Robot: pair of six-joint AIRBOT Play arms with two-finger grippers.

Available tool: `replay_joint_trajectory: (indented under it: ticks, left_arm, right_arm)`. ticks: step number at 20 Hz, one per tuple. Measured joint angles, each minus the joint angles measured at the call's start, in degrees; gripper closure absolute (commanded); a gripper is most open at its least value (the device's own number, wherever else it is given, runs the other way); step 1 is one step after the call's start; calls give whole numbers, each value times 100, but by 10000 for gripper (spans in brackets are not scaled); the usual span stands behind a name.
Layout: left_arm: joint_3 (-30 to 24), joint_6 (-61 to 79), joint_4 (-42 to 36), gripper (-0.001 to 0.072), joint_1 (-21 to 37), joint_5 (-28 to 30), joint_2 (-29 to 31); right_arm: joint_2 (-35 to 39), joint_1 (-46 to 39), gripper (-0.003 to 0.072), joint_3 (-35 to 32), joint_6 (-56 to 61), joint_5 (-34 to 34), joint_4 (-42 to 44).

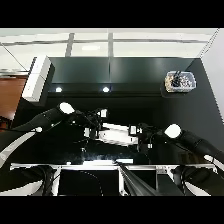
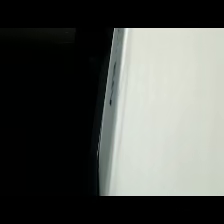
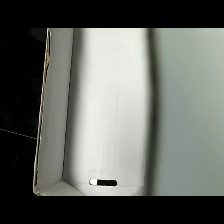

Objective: Fold the box and place the chain.

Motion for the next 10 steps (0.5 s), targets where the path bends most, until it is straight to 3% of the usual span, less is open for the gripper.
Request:
replay_joint_trajectory:
  ticks: [6,7,8,10]
  left_arm:
    - [0,-68,-2,685,0,0,0]
    - [0,-92,-2,685,0,-2,0]
    - [0,-111,-2,685,0,-4,0]
    - [2,-129,-4,686,0,-7,0]
  right_arm:
    - [-4,0,50,4,245,-133,-103]
    - [-4,0,78,4,267,-151,-107]
    - [-4,0,163,0,280,-177,-109]
    - [-4,0,172,0,306,-199,-127]
